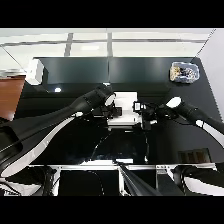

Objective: Fold the box and place the chain.

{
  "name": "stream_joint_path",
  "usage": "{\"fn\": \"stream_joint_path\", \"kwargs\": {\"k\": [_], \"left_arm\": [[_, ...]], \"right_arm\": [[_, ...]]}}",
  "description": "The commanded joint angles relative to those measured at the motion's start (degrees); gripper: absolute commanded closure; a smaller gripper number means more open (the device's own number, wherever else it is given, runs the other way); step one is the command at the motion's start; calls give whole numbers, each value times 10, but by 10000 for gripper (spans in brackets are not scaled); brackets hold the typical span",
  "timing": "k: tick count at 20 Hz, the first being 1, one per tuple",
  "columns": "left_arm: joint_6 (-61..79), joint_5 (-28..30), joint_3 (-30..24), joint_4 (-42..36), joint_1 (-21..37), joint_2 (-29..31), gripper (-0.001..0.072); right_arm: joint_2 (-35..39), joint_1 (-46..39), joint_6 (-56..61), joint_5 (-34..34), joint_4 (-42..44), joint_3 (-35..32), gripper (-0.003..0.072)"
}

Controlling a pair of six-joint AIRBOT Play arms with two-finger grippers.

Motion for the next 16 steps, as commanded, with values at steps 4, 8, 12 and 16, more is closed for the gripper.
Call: {"fn": "stream_joint_path", "kwargs": {"k": [4, 8, 12, 16], "left_arm": [[2, -12, 0, 3, 0, 0, 684], [2, -12, 0, 3, 0, 0, 684], [2, -12, 0, 3, 0, 0, 684], [2, -12, 0, 3, 0, 0, 684]], "right_arm": [[68, -5, 41, 8, -106, 0, -10], [79, -3, 39, 19, -128, 0, 27], [79, -3, 5, 19, -64, 0, 376], [76, -3, 10, 18, -27, 0, 534]]}}
